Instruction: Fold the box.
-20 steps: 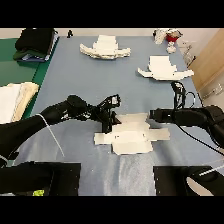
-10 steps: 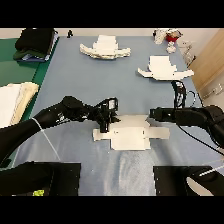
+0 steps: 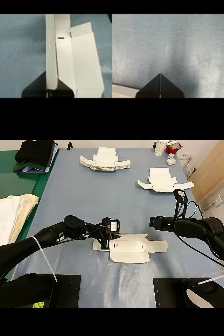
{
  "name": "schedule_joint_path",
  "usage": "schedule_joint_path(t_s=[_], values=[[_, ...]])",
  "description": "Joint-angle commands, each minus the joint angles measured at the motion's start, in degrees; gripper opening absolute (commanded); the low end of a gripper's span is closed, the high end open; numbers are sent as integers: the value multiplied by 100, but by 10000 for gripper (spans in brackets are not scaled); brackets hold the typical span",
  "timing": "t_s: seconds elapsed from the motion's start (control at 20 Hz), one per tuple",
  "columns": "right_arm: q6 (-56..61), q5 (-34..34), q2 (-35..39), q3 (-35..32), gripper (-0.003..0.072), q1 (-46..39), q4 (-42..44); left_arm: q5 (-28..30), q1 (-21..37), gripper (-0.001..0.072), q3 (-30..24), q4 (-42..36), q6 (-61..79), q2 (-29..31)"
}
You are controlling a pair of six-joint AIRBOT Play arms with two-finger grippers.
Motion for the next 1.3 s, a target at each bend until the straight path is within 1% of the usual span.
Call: schedule_joint_path(t_s=[0.0, 0.2, 0.35, 0.45, 0.6, 1.05, 1.25], values=[[7, 46, -39, -2, 0, -4, -2, 280, -129, 12, -103, -39, 76, 4], [7, 48, -37, -2, 0, -4, 4, 269, -129, 13, -118, 0, -503, 4], [7, 31, -37, -2, 0, -4, 22, 190, -122, 13, -118, 0, -682, 7], [4, -17, -37, -2, 0, -4, 22, -55, -122, 13, -118, 15, -809, 4], [4, -57, -37, -2, 0, -4, 24, -387, -125, 13, -118, 236, -815, 4], [2, -483, -35, -2, 0, -4, 173, -426, -120, 14, -118, 245, -1222, 0], [2, -573, -35, 0, 0, -4, 177, -664, -125, 14, -118, 352, -1228, -24]])
